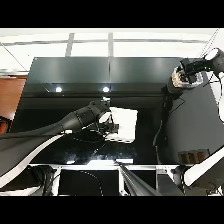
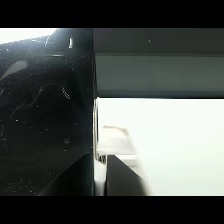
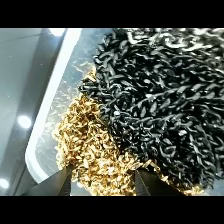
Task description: Fold the box and place the chain.
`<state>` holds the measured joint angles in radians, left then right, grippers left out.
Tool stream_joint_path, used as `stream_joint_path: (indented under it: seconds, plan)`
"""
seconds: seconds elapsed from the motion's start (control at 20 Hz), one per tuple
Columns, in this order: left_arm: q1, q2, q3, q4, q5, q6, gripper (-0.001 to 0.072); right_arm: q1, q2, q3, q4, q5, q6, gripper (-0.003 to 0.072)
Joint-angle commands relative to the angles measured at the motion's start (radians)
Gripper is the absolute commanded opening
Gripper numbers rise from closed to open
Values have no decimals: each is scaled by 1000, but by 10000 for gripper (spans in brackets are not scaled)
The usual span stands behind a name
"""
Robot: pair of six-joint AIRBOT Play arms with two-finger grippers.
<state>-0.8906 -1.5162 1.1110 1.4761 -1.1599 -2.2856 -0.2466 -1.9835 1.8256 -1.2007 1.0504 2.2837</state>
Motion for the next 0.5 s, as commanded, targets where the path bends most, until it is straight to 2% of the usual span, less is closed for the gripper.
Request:
stream_joint_path:
  seconds: [0.0, 0.05, 0.1, 0.3, 0.45]
  plan:
    - [1, 0, 0, 0, 6, 0, 30, 4, -3, 0, 10, -8, -17, 232]
    - [1, 0, 0, 0, 6, 0, 30, 4, -3, 0, 27, -9, -56, 78]
    - [1, 0, 0, 0, 6, 0, 30, 3, -1, 1, 37, -8, -80, 16]
    - [1, 0, 0, 0, 5, 0, 30, -21, 41, 1, 45, 23, -171, 13]
    - [1, 0, 0, 0, 5, 0, 30, -62, 128, 1, 64, 38, -306, 13]
